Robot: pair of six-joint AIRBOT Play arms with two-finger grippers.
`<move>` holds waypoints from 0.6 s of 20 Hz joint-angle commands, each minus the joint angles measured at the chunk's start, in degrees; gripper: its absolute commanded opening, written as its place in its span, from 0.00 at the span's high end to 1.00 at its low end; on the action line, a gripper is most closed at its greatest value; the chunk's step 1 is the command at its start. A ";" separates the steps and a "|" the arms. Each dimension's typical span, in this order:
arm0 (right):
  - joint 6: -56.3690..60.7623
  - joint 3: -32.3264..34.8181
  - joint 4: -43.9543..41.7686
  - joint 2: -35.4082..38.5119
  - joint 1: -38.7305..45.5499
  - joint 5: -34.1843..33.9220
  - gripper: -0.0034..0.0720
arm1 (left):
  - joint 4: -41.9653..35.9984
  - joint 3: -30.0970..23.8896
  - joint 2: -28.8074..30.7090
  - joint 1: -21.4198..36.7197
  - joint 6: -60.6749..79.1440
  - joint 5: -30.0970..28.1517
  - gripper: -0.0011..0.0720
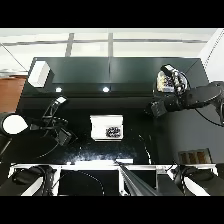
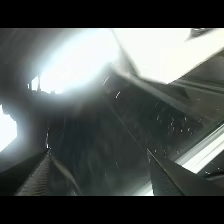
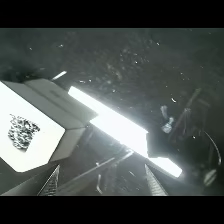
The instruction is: Fold the box and place the chain.
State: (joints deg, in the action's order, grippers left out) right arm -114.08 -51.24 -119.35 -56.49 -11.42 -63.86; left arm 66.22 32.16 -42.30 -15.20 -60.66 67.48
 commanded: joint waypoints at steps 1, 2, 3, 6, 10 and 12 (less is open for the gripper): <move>0.48 0.00 3.58 0.02 -0.09 -0.31 0.14 | -6.95 -2.14 -2.32 1.62 22.45 -11.50 0.02; 0.46 0.00 4.61 0.02 -0.09 -0.26 0.14 | -6.95 -2.14 -3.41 1.62 25.00 -13.94 0.02; 0.48 0.02 5.29 0.02 -0.09 -0.26 0.14 | -6.95 -2.14 -4.50 1.62 27.56 -15.32 0.03; 0.52 0.00 6.01 0.02 -0.09 -0.26 0.14 | -7.63 -2.14 -8.24 1.62 39.69 -15.74 0.03; 1.53 0.00 6.08 0.02 -0.09 0.33 0.14 | -12.50 -0.31 -11.87 1.62 50.01 -11.78 0.03; 3.76 0.00 6.01 0.02 -0.13 0.92 0.14 | -13.22 -0.33 -11.89 1.66 49.55 -8.94 0.03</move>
